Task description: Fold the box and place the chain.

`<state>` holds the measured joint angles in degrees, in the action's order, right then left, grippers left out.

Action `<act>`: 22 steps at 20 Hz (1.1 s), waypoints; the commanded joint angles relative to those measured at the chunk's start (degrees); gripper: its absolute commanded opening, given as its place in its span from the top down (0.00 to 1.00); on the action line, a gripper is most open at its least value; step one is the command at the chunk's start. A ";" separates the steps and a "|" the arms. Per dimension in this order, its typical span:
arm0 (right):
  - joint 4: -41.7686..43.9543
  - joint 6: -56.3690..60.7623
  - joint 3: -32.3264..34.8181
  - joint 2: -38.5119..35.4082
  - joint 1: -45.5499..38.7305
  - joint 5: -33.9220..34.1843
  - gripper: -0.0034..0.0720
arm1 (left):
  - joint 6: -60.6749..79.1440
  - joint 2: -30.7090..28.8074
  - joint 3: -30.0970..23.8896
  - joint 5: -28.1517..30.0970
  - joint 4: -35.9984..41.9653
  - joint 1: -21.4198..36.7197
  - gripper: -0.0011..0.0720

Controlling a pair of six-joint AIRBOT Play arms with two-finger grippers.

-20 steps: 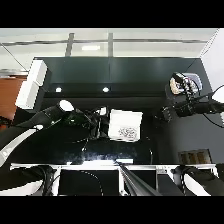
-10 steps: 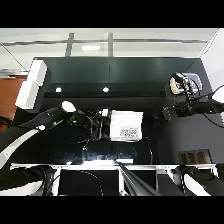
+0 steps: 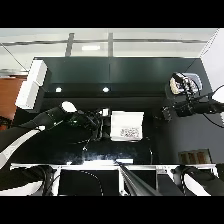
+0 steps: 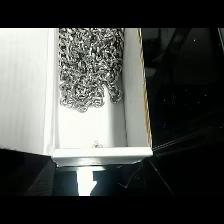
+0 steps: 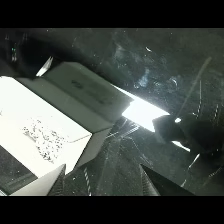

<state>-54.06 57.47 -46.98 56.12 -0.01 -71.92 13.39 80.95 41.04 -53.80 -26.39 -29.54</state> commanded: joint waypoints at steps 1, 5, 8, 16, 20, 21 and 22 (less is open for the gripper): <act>0.70 0.02 -0.02 -0.02 0.00 0.90 0.24 | -0.11 -0.02 0.00 0.70 -1.01 0.00 0.51; 6.69 0.00 -0.02 0.44 3.28 8.04 0.00 | -0.11 -0.02 0.00 0.70 -1.03 0.00 0.51; 7.37 0.07 -0.02 3.50 8.98 18.99 0.00 | -0.11 -0.02 0.00 0.72 -1.03 0.00 0.51; 10.36 -25.29 -0.13 8.66 13.90 8.74 0.00 | -0.13 -0.02 0.00 0.76 -1.03 0.00 0.51; 10.58 -23.74 -0.76 8.44 13.84 0.42 0.00 | -0.13 -0.02 0.00 0.76 -1.03 0.00 0.50; 10.93 -23.67 -0.76 8.41 14.16 -2.29 0.00 | -0.13 -0.02 0.00 0.76 -1.03 0.00 0.50; 10.71 -23.71 -0.46 8.31 14.51 -4.00 0.00 | -0.13 -0.02 0.00 0.76 -1.05 -0.02 0.50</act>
